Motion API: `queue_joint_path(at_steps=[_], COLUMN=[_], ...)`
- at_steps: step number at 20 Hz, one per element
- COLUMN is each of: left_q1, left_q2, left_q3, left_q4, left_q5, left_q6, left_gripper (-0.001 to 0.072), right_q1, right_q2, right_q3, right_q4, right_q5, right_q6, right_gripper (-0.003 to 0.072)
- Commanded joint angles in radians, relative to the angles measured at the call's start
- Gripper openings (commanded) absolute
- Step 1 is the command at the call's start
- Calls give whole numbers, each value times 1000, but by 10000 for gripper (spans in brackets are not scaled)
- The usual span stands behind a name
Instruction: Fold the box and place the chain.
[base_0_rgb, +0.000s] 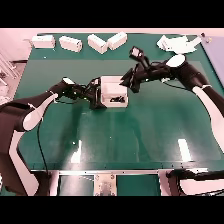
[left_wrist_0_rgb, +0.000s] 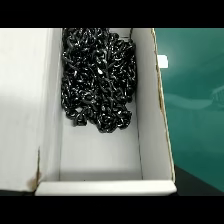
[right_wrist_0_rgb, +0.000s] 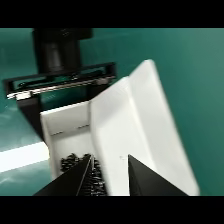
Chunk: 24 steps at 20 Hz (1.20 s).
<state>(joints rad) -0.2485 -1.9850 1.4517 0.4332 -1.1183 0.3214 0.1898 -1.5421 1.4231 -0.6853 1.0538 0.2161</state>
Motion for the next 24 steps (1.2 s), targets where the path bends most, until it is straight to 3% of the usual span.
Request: queue_joint_path(at_steps=[1,3,11,15,24], left_q1=[0,0,0,0,0], left_q2=[1,1,1,1,1], left_q3=[0,0,0,0,0], left_q4=[0,0,0,0,0], left_q5=[0,0,0,0,0], left_q6=[0,0,0,0,0], left_gripper=[585,585,585,585,585], right_q1=[-71,-122,-151,-142,-55], right_q2=[13,-6,-249,-362,-389], right_q3=[49,80,297,365,401], right_q4=[72,146,156,162,56], right_q5=[-50,-55,-40,26,215], right_q6=[84,94,130,151,151], right_gripper=[191,131,132,132,162])
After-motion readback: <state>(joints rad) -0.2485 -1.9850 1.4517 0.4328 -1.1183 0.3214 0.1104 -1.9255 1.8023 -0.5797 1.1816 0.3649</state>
